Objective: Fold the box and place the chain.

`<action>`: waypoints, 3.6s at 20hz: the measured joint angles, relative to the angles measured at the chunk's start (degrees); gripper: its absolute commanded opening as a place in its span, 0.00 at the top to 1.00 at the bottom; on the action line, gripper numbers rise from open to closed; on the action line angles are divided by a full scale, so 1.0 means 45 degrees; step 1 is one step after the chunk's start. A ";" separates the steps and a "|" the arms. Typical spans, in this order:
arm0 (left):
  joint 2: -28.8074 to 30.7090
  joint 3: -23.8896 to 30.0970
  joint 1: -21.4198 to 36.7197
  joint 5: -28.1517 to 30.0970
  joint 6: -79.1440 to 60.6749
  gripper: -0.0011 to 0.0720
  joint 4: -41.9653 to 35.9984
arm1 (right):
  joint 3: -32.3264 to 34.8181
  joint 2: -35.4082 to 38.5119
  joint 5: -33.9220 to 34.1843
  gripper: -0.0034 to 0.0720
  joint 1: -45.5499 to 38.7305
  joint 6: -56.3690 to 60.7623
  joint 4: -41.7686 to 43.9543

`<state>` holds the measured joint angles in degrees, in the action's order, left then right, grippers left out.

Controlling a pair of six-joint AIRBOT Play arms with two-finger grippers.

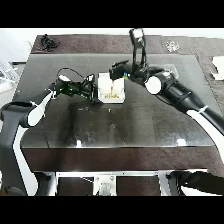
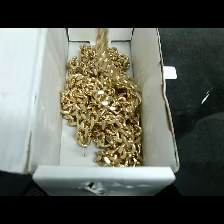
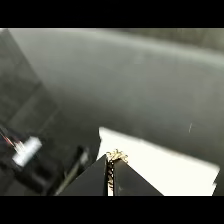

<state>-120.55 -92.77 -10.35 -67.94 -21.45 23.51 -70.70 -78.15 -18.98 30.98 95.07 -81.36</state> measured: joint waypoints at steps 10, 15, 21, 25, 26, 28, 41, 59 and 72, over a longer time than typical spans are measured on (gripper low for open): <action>0.0000 0.0000 0.0000 -0.0005 0.0000 0.11 0.0000 | 0.1787 -0.0928 0.0078 0.22 -0.0141 0.0539 0.0427; 0.0000 0.0000 0.0000 0.0000 0.0000 0.11 0.0000 | 0.1700 -0.0782 0.0097 0.28 -0.0646 -0.0816 -0.0024; 0.0000 0.0000 0.0000 -0.0005 0.0000 0.11 0.0000 | 0.0967 -0.0053 0.0107 0.82 -0.2059 -0.3502 -0.0393; 0.0000 0.0005 0.0000 -0.0005 0.0005 0.11 0.0000 | -0.0199 -0.0597 -0.0923 0.82 -0.3585 -0.6436 0.0996; 0.0000 0.0000 0.0000 0.0000 0.0005 0.11 0.0000 | -0.0709 -0.0981 -0.1681 0.82 -0.3959 -0.7698 0.2035; 0.0000 0.0005 0.0000 -0.0005 0.0005 0.11 0.0000 | -0.1734 -0.1923 -0.3429 0.82 -0.4639 -1.0020 0.4221; 0.0000 0.0000 0.0000 -0.0005 0.0005 0.11 -0.0005 | -0.6936 -0.7378 -0.9248 0.81 -0.5853 -1.4863 0.9957; 0.0000 0.0005 0.0000 0.0000 0.0005 0.11 0.0000 | -0.8388 -0.7674 -1.4047 0.63 -0.4609 -1.5373 0.9301; 0.0000 0.0005 0.0000 0.0000 0.0005 0.11 0.0000 | -0.8427 -0.7694 -1.4105 0.39 -0.4070 -1.5742 0.8276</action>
<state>-120.55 -92.75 -10.35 -67.94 -21.43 23.51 -108.62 -112.77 -82.46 12.67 24.23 -44.12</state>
